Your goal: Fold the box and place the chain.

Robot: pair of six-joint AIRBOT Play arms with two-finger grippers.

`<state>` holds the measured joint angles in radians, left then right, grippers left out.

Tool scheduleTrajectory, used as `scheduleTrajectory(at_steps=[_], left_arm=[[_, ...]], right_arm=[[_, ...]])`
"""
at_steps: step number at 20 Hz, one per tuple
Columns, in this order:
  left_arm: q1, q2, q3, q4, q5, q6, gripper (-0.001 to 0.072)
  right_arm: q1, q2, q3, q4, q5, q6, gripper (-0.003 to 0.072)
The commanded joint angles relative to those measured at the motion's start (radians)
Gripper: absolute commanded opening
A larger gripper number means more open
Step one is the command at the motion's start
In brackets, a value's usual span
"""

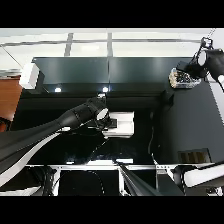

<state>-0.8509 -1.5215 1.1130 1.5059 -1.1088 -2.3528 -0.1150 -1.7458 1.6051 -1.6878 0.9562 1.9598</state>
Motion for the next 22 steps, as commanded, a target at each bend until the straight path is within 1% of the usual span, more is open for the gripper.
scheduleTrajectory(at_steps=[1, 6, 8, 9, 10, 11, 12, 13, 14, 15, 17, 22], left_arm=[[0.000, 0.000, 0.000, 0.001, 0.001, 0.000, 0.0029], [0.000, 0.000, 0.000, 0.000, 0.002, 0.000, 0.0028], [0.000, 0.000, 0.000, 0.000, 0.002, 0.000, 0.0029], [0.000, 0.000, 0.000, 0.000, 0.001, 0.000, 0.0028], [0.000, 0.000, 0.000, 0.000, 0.001, 0.000, 0.0029], [0.000, 0.000, 0.000, 0.000, 0.001, 0.000, 0.0028], [0.000, 0.000, 0.000, 0.000, 0.001, 0.000, 0.0028], [0.000, 0.000, 0.000, 0.000, 0.002, 0.000, 0.0029], [0.000, 0.000, 0.000, 0.000, 0.002, 0.000, 0.0028], [0.000, 0.000, 0.000, 0.000, 0.001, 0.000, 0.0028], [0.000, 0.000, 0.000, 0.000, 0.002, 0.000, 0.0029], [0.000, 0.000, 0.000, 0.000, 0.001, 0.000, 0.0028]], right_arm=[[-0.037, -0.194, 0.249, 0.043, 0.204, 0.000, 0.0548], [-0.065, -0.254, 0.264, 0.076, 0.214, 0.000, 0.0548], [-0.077, -0.264, 0.264, 0.117, 0.210, -0.009, 0.0547], [-0.078, -0.267, 0.264, 0.127, 0.210, -0.018, 0.0529], [-0.078, -0.269, 0.264, 0.137, 0.203, -0.033, 0.0450], [-0.077, -0.269, 0.264, 0.152, 0.196, -0.047, 0.0230], [-0.077, -0.268, 0.264, 0.156, 0.201, -0.050, 0.0097], [-0.077, -0.264, 0.265, 0.154, 0.217, -0.054, 0.0057], [-0.079, -0.255, 0.265, 0.149, 0.232, -0.066, 0.0055], [-0.080, -0.239, 0.265, 0.149, 0.244, -0.103, 0.0015], [-0.082, -0.176, 0.265, 0.146, 0.240, -0.168, 0.0015], [-0.084, 0.087, 0.265, 0.149, 0.212, -0.324, 0.0014]])
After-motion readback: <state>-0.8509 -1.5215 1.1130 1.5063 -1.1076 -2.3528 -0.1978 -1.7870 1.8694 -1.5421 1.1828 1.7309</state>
